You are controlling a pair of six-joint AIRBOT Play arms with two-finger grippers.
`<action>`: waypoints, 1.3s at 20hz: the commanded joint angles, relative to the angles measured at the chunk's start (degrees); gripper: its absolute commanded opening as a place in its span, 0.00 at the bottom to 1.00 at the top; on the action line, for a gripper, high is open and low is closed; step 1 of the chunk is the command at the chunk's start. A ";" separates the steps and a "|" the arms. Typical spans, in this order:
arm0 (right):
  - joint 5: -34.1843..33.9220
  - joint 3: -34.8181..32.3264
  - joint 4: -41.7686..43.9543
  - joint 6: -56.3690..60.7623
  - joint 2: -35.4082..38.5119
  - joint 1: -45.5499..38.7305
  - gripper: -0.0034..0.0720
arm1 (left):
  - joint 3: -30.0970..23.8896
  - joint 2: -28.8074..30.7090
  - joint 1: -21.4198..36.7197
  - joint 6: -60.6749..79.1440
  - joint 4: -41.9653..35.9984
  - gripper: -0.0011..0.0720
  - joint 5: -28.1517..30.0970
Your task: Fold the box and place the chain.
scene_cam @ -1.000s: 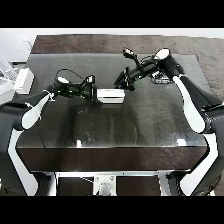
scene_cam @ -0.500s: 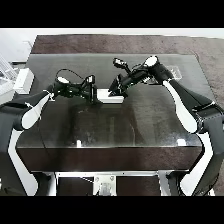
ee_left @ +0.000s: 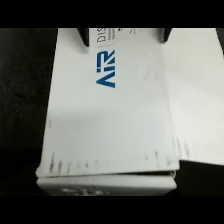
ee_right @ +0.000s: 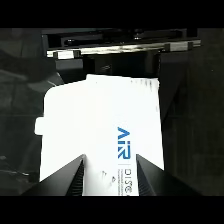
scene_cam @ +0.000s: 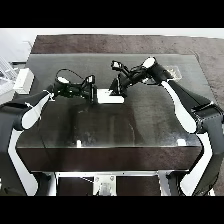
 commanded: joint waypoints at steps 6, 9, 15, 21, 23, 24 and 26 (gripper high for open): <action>2.21 -0.20 -0.37 -0.09 3.34 -0.94 0.54 | -0.02 0.02 0.04 0.00 0.02 0.63 0.00; 2.45 -3.78 1.25 -0.22 5.38 -2.60 0.52 | 0.00 0.02 0.04 0.00 0.02 0.63 -0.02; -3.82 -12.92 8.00 -8.48 6.73 -3.67 0.50 | 0.00 0.00 0.04 0.00 0.02 0.63 0.00; -6.12 -15.17 10.62 -12.66 6.73 -3.58 0.44 | 0.00 0.00 0.04 0.00 0.02 0.63 0.00; -6.08 -15.19 10.88 -13.62 6.78 -3.58 0.44 | 0.00 0.00 0.04 0.00 0.02 0.63 0.00; -6.05 -15.56 11.80 -14.36 7.06 -3.58 0.44 | -0.02 0.00 0.04 0.00 0.02 0.63 0.00; -6.08 -17.42 13.79 -16.98 8.55 -3.58 0.44 | 0.00 0.00 0.04 0.00 0.02 0.63 0.00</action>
